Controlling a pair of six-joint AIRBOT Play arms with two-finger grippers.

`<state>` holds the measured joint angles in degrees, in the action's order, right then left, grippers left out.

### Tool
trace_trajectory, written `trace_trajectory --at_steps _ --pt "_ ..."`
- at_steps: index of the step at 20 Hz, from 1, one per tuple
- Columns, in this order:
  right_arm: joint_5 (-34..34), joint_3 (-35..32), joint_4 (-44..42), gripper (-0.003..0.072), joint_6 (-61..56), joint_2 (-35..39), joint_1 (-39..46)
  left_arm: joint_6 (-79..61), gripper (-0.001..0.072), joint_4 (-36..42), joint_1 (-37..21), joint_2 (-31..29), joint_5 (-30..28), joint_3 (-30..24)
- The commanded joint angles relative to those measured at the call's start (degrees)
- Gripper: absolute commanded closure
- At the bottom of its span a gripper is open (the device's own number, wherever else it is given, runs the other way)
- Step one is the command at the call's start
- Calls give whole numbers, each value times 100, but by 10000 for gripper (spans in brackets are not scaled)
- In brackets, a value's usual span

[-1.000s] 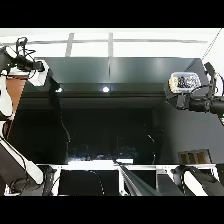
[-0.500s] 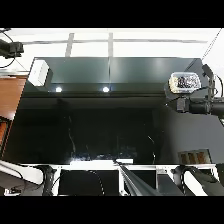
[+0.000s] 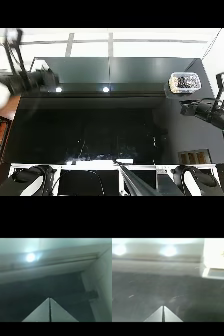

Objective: Fold the box and place the chain.

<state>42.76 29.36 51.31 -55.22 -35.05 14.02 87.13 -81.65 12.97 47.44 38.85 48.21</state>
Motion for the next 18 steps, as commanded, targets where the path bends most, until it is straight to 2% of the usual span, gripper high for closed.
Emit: trace_trajectory --at_steps 1,4,7,9,18 --pt "-1163 -710 149 670 149 162 2 503 683 -42 662 -1054 -920 -1893" --pt "-575 -741 149 669 175 164 2 612 682 -42 625 -1067 -1023 -2273" --pt "-103 -741 184 668 170 164 2 612 681 17 608 -1067 -1252 -2323" --pt "-57 -741 184 668 170 164 2 612 680 138 610 -1067 -1460 -2323" --pt "-55 -741 184 668 170 164 2 612 680 138 608 -1064 -1480 -2323"
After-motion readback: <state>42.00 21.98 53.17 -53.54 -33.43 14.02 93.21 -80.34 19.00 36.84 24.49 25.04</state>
